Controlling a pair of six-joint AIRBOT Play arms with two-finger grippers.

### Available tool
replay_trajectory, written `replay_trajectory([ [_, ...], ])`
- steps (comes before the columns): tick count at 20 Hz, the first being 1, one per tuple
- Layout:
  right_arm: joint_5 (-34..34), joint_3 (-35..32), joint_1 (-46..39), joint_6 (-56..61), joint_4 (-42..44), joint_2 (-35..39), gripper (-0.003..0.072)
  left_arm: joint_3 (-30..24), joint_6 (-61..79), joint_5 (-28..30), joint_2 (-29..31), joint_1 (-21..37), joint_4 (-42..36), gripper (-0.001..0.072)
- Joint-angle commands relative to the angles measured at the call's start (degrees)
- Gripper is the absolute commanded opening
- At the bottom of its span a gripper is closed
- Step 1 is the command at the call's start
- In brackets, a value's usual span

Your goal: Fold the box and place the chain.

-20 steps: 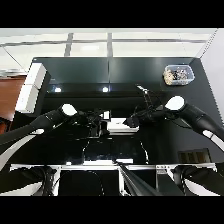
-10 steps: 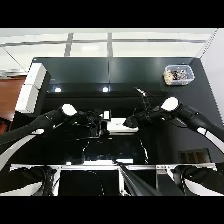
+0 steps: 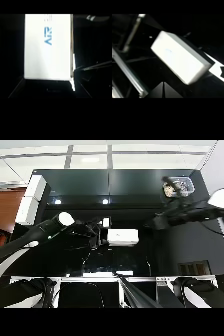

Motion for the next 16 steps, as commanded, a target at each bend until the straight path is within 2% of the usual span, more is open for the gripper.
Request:
replay_trajectory([
  [1, 7.4, 0.9, -8.4, 0.0, -10.5, 7.3, 0.0018, 3.1, -12.4, -7.7, 4.2, 0.0, 4.8, 0.0708],
  [3, 7.2, 0.9, -11.3, 0.0, -12.4, 8.7, 0.0018, 4.9, -14.1, -8.2, 4.5, -0.6, 1.5, 0.0707],
  [5, 4.6, 0.4, -12.1, 0.0, -12.3, 8.7, 0.0018, 7.1, -12.2, -6.0, 2.8, -3.2, -1.8, 0.0707],
  [7, 1.9, -0.5, -12.1, 0.0, -11.9, 8.7, 0.0018, 10.1, -11.4, -2.5, -1.0, -6.6, -1.7, 0.0707],
  [9, 1.3, -1.0, -12.1, 0.0, -11.9, 8.7, 0.0018, 13.9, -12.9, -1.5, -6.3, -9.0, -1.7, 0.0707],
  [13, 1.3, -1.2, -12.1, 0.0, -12.0, 8.7, 0.0018, 20.7, -19.2, -2.1, -14.5, -11.6, -1.6, 0.0706],
  [16, 1.6, -1.2, -12.1, 0.0, -12.0, 8.7, 0.0018, 23.0, -22.0, -7.4, -17.3, -11.8, -0.2, 0.0704],
])
